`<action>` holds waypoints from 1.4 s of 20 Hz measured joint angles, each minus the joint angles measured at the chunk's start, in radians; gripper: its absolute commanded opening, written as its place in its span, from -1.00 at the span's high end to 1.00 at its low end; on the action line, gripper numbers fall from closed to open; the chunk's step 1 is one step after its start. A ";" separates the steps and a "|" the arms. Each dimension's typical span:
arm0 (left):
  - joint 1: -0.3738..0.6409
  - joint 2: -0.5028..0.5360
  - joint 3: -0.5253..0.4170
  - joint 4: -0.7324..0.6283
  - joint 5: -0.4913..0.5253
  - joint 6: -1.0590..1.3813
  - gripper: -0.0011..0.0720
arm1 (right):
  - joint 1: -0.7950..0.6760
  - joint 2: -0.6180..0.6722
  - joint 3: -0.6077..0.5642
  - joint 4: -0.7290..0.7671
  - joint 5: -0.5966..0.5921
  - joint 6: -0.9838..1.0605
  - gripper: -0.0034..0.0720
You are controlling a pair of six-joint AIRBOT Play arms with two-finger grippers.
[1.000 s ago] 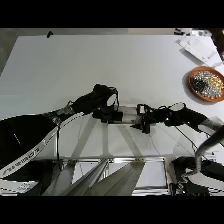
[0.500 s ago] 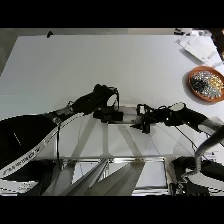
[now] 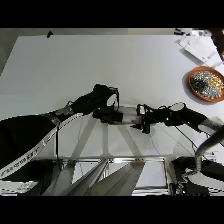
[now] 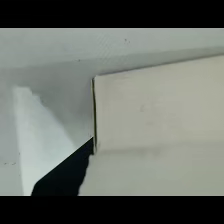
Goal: Fold the box and place the chain.
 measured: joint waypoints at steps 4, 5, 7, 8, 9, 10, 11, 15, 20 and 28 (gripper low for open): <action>0.000 0.038 -0.005 0.008 -0.008 0.040 -0.19 | 0.001 0.000 0.000 0.000 -0.003 0.002 0.06; 0.001 0.047 -0.006 0.014 -0.017 0.047 -0.19 | 0.001 0.000 0.000 0.000 -0.003 0.003 0.06; 0.002 0.061 -0.007 0.018 -0.026 0.058 -0.19 | 0.001 0.000 0.000 0.000 -0.003 0.003 0.06; 0.003 0.068 -0.007 0.018 -0.030 0.066 -0.19 | 0.000 0.000 0.000 0.000 -0.002 0.003 0.06; 0.003 0.077 -0.008 0.019 -0.037 0.081 -0.19 | 0.001 0.000 0.000 0.000 -0.002 0.003 0.06; 0.004 0.089 -0.009 0.024 -0.046 0.097 -0.19 | 0.001 0.000 0.000 0.000 -0.002 0.003 0.06; 0.005 0.107 -0.012 0.026 -0.050 0.121 -0.19 | 0.001 0.000 0.000 0.000 -0.002 0.003 0.06; 0.031 0.242 -0.068 0.029 -0.043 0.340 -0.19 | 0.001 0.000 0.000 0.000 -0.002 0.003 0.06; 0.148 0.516 -0.300 -0.052 0.086 1.003 -0.19 | 0.001 0.000 0.000 0.000 -0.001 0.003 0.06; 0.371 0.534 -0.550 -0.359 0.445 1.745 -0.96 | 0.001 0.000 0.000 0.000 -0.001 0.003 0.06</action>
